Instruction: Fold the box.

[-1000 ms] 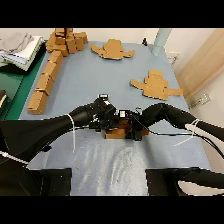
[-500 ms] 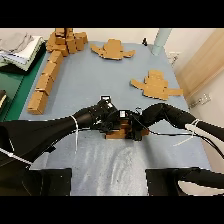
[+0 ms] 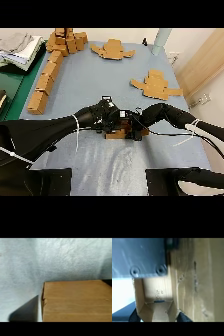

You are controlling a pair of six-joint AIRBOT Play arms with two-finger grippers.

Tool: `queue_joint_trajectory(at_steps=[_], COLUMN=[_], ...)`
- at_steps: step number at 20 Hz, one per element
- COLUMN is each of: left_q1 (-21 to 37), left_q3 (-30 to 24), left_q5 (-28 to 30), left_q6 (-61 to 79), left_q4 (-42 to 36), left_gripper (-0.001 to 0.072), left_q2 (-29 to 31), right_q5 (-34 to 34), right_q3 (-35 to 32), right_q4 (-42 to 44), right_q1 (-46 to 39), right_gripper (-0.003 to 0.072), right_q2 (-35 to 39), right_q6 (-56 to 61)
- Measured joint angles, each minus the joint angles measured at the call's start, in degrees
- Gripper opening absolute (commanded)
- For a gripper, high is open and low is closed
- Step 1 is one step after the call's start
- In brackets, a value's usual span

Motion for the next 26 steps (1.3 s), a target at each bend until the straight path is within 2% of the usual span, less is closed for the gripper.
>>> queue_joint_trajectory(at_steps=[1, 7, 8, 9, 18, 19, 20, 21, 22, 23, 26], left_q1=[0.0, 0.1, 0.1, 0.0, 0.0, 0.0, 0.0, 0.0, 0.0, 0.0, 0.0], left_q3=[0.0, 0.1, 0.1, 0.1, 0.1, 0.1, 0.1, 0.1, 0.1, 0.1, 0.1], left_q5=[-0.4, -0.4, -0.4, -0.5, -1.0, -0.8, -0.7, -0.6, -0.5, -0.3, 0.1], left_q6=[0.0, 0.0, 0.1, 0.3, 0.1, 0.1, 0.1, 0.1, 0.1, 0.1, -0.1], left_q4=[0.2, 0.5, 0.5, 0.4, 0.3, 0.3, 0.3, 0.3, 0.3, 0.4, 0.7], left_gripper=[0.0018, 0.0022, 0.0246, 0.0435, 0.0441, 0.0354, 0.0211, 0.0167, 0.0163, 0.0012, 0.0016], left_q2=[0.0, 0.0, 0.0, 0.0, 0.0, 0.0, 0.0, 0.0, 0.0, 0.0, -0.1], right_q5=[0.0, 0.0, 0.0, 0.0, 0.0, 0.0, 0.0, 0.0, 0.0, 0.0, 0.0], right_q3=[0.0, 0.0, 0.0, 0.0, 0.0, 0.0, 0.0, 0.0, 0.0, 0.0, 0.0], right_q4=[0.0, 0.0, 0.0, 0.0, 0.0, 0.0, 0.0, 0.0, 0.0, 0.0, 0.1], right_q1=[0.0, 0.0, 0.0, 0.0, 0.0, 0.0, 0.0, 0.0, 0.0, 0.0, 0.0], right_gripper=[0.0453, 0.0454, 0.0453, 0.0453, 0.0454, 0.0453, 0.0454, 0.0454, 0.0453, 0.0453, 0.0453], right_q2=[0.0, 0.0, 0.0, 0.0, 0.0, 0.0, 0.0, 0.0, 0.0, 0.0, 0.0], right_q6=[0.0, 0.1, 0.0, 0.0, 0.0, 0.0, 0.0, 0.0, 0.0, 0.0, 0.2])
